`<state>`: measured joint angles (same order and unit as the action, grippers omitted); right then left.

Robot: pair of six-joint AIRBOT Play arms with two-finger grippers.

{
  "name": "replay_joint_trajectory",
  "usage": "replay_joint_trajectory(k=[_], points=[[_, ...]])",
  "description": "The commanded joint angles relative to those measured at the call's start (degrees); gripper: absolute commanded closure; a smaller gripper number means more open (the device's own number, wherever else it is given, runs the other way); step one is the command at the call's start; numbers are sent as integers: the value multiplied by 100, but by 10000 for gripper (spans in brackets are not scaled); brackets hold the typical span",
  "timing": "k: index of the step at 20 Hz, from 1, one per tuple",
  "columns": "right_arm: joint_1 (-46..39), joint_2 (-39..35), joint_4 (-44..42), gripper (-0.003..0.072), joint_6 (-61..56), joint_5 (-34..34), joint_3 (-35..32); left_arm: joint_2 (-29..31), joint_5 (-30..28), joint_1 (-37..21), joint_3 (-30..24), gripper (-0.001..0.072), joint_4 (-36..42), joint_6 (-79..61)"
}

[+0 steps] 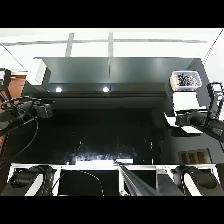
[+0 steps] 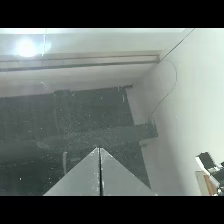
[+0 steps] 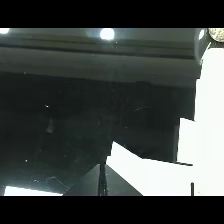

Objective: Fold the box and place the chain.

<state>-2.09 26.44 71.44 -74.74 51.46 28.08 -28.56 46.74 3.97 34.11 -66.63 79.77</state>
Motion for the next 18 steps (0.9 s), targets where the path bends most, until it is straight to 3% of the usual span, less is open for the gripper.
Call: replay_joint_trajectory(k=[1,6,7,8,9,10,12,14,15,16,17,18], points=[[-2,-4,-7,651,-2,-44,0,-2,-2,-4,-2,682,0,0],[-2,-4,-229,650,0,-435,0,-2,-4,-4,-2,682,0,0],[-2,-4,-240,650,-2,-501,0,-9,-133,-4,-7,683,-24,-2],[-2,-4,-243,601,-7,-581,0,-42,-468,-9,-7,682,-24,0],[-4,-4,-243,252,-7,-575,0,-68,-811,-7,-7,682,0,13],[-4,4,-234,-14,-15,-586,0,-87,-1075,-2,-7,682,186,24],[-4,28,-87,-15,-227,-590,0,-85,-1204,-2,-7,682,326,24],[-57,81,702,-15,-1248,-695,0,-87,-1342,-2,-7,679,457,24],[-181,131,1276,-14,-1843,-785,0,-96,-1440,-2,-7,573,481,24],[-409,214,1862,-14,-2306,-883,15,-114,-1471,-2,-7,163,540,24],[-737,372,2245,-14,-2514,-909,96,-146,-1456,-2,-4,3,590,50],[-1123,577,2350,-14,-2514,-807,251,-177,-1366,0,-4,2,590,50]])
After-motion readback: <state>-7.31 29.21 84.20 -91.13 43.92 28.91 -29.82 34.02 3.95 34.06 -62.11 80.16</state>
